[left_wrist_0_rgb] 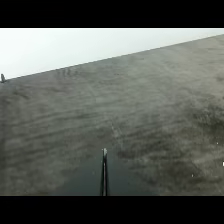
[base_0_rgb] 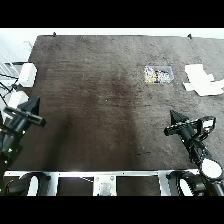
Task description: Fold the box and place the chain.
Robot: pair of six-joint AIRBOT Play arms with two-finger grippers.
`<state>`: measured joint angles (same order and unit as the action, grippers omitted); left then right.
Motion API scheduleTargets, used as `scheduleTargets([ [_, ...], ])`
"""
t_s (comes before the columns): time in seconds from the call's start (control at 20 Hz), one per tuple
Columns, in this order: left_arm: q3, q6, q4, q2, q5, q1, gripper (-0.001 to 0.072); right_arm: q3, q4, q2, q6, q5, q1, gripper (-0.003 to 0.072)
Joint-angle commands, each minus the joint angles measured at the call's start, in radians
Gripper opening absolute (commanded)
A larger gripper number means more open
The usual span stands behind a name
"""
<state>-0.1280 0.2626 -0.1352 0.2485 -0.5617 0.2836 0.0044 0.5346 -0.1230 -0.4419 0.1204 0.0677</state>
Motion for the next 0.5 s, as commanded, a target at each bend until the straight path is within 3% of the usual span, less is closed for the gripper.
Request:
scheduleTargets([
  [0.0,0.096,-0.001,-0.007,-0.071,0.003,0.000,0.0014,0.000,0.000,0.000,0.000,0.000,0.000,0.0011],
  [0.45,0.102,-0.002,-0.005,-0.069,0.015,0.000,0.0020,0.000,0.000,0.000,0.000,0.000,0.000,0.0010],
])
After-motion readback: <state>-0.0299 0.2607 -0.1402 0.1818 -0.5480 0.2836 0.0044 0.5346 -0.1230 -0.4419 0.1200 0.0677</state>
